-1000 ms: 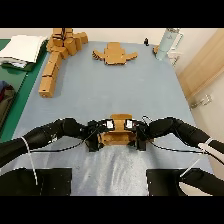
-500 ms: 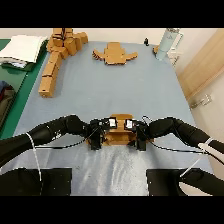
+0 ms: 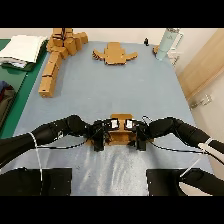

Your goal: Fold the box.

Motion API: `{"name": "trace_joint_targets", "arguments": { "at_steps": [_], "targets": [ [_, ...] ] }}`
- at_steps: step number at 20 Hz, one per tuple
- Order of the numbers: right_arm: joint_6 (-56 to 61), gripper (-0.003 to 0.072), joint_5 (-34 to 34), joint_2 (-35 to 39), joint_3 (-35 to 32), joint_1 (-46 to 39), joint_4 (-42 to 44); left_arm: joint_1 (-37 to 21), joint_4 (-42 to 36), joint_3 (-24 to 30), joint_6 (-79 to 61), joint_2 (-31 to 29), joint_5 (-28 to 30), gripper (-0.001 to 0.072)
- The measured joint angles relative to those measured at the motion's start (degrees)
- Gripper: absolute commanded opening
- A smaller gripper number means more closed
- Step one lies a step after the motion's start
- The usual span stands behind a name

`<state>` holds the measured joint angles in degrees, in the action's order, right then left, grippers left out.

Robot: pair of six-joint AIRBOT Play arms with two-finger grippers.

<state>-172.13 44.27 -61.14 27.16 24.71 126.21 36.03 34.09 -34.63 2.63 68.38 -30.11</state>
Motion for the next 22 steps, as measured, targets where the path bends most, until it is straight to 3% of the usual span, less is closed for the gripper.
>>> {"name": "trace_joint_targets", "arguments": {
  "at_steps": [7,9,10,20,21,22],
  "targets": [
    [0.02,0.0502,-0.02,0.0,0.0,0.0,0.0,0.07,-2.1,0.0,-0.9,0.57,1.4,0.026],
    [0.0,0.0502,-0.02,0.0,-0.02,0.0,0.0,0.07,-3.08,0.0,-1.66,0.57,1.44,0.052],
    [-0.02,0.0502,0.0,0.0,0.0,0.0,-0.02,0.04,-3.45,0.0,-2.05,0.57,1.29,0.0543],
    [-0.02,0.0502,0.0,0.0,0.0,0.02,-0.02,0.04,-4.46,0.0,-3.21,0.57,0.13,0.0541],
    [-0.02,0.0502,0.0,0.0,0.0,0.02,-0.02,0.04,-4.5,0.0,-3.21,0.57,0.11,0.0479],
    [-0.02,0.0502,0.0,0.0,0.0,0.0,-0.02,0.04,-4.55,0.0,-3.19,0.57,0.0,0.0252]
  ]
}}
